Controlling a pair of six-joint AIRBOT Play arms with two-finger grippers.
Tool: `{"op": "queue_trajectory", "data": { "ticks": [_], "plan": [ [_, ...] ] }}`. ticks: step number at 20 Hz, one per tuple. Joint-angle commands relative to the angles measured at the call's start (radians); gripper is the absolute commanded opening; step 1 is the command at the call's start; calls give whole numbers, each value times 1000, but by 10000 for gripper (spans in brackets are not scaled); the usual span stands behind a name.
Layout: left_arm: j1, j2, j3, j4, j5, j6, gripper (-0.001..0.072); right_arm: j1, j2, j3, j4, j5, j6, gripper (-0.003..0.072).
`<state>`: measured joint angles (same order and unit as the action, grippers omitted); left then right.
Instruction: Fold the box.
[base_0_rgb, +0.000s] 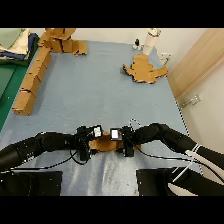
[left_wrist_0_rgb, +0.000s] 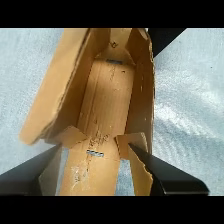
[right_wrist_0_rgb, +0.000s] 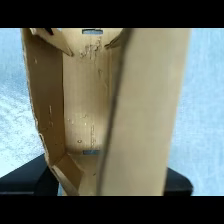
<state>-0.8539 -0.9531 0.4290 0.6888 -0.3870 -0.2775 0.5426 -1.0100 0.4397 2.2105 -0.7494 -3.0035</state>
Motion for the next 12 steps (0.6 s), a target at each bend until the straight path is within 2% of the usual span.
{"op": "queue_trajectory", "data": {
  "ticks": [1,2,4,5,7,10,12],
  "plan": [
    [0,0,0,0,-23,-3,647,0,0,0,2,-1,0,497],
    [0,2,0,3,-35,-4,520,0,0,0,2,-1,0,497],
    [1,21,0,26,-51,-10,53,0,0,0,2,-1,0,497],
    [2,37,0,63,-52,-44,20,0,0,0,2,-1,0,497],
    [27,85,0,203,-87,-229,13,0,0,0,2,-1,0,497],
    [101,196,4,547,-275,-693,12,0,0,0,2,-1,0,497],
    [151,302,6,723,-401,-1004,12,0,0,0,2,-1,0,497]
  ]
}}
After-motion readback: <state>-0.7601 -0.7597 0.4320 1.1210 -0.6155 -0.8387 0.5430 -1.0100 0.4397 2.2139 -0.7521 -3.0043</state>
